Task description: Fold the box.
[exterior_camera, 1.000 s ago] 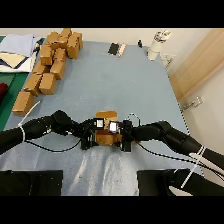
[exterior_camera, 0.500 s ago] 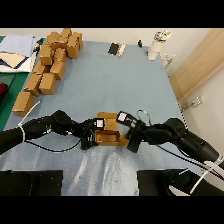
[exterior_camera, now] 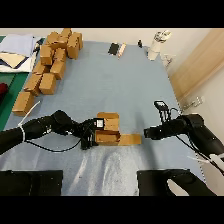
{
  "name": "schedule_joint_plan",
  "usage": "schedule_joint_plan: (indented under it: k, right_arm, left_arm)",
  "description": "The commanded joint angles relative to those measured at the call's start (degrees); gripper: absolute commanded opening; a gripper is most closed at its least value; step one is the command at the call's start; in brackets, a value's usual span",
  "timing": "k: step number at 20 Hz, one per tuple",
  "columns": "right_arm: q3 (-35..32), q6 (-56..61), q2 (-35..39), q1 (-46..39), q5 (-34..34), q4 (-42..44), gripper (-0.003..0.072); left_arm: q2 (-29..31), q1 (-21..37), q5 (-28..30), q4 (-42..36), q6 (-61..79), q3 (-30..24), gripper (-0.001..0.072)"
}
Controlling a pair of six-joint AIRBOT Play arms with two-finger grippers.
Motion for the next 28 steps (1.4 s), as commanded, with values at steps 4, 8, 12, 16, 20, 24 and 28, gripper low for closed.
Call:
schedule_joint_plan:
  k: [4,8,12,16,20,24,28]
  right_arm:
    - [-1.4,-9.57,-9.49,0.0,4.33,19.5,0.0002]
    - [-1.73,-9.53,-9.42,5.84,4.81,22.77,0.0002]
    - [-1.36,-9.2,-9.29,9.55,6.03,25.4,0.0002]
    - [0.74,-7.06,-6.88,11.8,5.53,25.99,0.0007]
    - [4.2,-4.85,-5.25,11.76,4.13,25.05,0.0244]
    - [4.48,-4.44,-5.42,11.8,4.09,25.27,0.0244]
    - [4.48,-4.46,-7.17,12.96,4.13,26.45,0.0473]
  left_arm:
    - [0.02,0.02,0.0,0.02,0.02,-0.02,0.0466]
    - [0.02,0.02,0.0,0.02,0.0,-0.02,0.0465]
    - [0.02,0.02,0.0,0.02,0.02,-0.02,0.0466]
    - [0.02,0.02,0.0,0.02,0.02,-0.04,0.0466]
    - [0.02,0.02,0.0,0.02,0.02,-0.02,0.0466]
    - [0.02,0.02,0.0,0.02,0.02,-0.02,0.0466]
    - [0.02,0.02,0.0,0.02,0.02,-0.02,0.0466]
